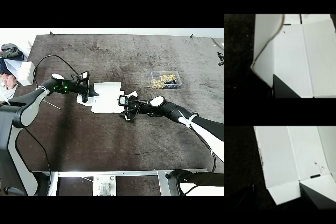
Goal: Fold the box and place the chain.
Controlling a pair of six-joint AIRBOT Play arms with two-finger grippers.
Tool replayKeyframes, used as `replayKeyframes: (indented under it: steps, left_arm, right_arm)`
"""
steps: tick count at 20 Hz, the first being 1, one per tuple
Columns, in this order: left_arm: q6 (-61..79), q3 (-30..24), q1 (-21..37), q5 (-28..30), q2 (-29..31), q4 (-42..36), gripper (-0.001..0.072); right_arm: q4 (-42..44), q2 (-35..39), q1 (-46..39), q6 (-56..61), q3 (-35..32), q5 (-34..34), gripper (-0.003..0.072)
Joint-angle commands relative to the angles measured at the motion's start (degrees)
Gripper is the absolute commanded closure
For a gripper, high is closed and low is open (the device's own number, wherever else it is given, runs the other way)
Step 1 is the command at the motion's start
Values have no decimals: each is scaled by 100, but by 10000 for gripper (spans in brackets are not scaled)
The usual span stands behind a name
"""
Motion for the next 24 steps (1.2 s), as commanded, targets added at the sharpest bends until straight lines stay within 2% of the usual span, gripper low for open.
replayKeyframes:
  steps: [1,4,7,11,15,20,24]
  left_arm:
    - [4,-2,0,28,2,24,698]
    - [4,-2,0,68,2,63,698]
    - [4,-2,0,39,2,61,698]
    - [4,0,0,46,2,61,698]
    - [2,0,0,42,2,59,697]
    - [2,-2,0,42,2,59,697]
    - [2,-2,0,39,2,59,698]
  right_arm:
    - [44,-223,13,-52,157,-55,43]
    - [229,-251,13,-55,315,-155,44]
    - [168,-256,-11,-57,319,-531,44]
    - [166,-216,-11,-52,367,-107,44]
    - [168,-50,-48,-50,581,-114,44]
    - [164,-389,-317,-13,1064,129,42]
    - [166,-608,-560,-160,1357,621,41]
